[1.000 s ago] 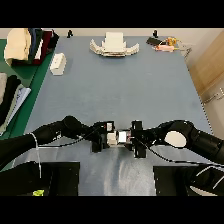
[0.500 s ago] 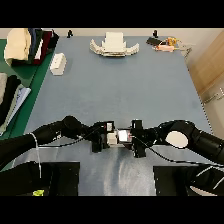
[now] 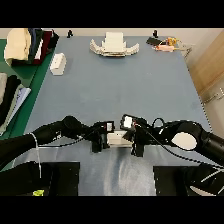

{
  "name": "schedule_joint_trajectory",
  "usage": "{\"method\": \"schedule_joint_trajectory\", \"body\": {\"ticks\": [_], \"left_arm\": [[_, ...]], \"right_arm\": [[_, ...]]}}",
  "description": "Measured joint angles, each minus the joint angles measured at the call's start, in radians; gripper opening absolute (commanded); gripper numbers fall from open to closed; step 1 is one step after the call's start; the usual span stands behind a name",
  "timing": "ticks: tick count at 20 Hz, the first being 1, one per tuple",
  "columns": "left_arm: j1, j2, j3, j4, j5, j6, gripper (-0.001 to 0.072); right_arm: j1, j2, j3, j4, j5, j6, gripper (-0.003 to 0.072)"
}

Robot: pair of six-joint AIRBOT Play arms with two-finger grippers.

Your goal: Fold the box.

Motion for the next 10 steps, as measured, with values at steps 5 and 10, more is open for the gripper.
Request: {"method": "schedule_joint_trajectory", "body": {"ticks": [5,10], "left_arm": [[0.000,0.000,0.000,0.000,0.000,0.000,0.0350],[0.000,0.000,0.000,0.000,0.000,0.001,0.0351]], "right_arm": [[-0.005,-0.030,-0.032,0.093,-0.106,0.079,0.0002],[-0.005,-0.073,-0.079,0.220,-0.145,0.077,0.0002]]}}
